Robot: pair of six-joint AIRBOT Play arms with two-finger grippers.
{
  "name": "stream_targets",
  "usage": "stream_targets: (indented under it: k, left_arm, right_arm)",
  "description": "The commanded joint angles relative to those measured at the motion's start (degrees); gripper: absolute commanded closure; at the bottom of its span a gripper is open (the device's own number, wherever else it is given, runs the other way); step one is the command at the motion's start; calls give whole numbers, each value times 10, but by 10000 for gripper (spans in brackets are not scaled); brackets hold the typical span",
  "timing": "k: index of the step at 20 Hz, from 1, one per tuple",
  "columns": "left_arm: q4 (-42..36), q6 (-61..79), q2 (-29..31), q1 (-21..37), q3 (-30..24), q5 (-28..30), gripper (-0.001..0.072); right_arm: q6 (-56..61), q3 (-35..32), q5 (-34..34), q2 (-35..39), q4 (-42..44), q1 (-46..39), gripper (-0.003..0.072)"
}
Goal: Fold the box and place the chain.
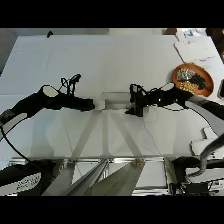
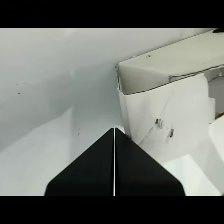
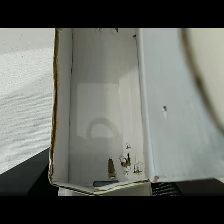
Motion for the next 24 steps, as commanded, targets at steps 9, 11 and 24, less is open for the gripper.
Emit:
stream_targets:
  k: [9, 11, 24]
  left_arm:
    - [-76, 107, 3, 1, 0, -22, 496]
    - [-76, 113, 3, 1, 1, -21, 496]
    - [-94, 144, 3, 9, 0, -26, 543]
  right_arm:
    - [0, 1, 0, 0, 0, 0, 194]
    - [0, 1, 0, 0, 0, 0, 194]
    - [0, 1, 0, 0, 0, 0, 194]
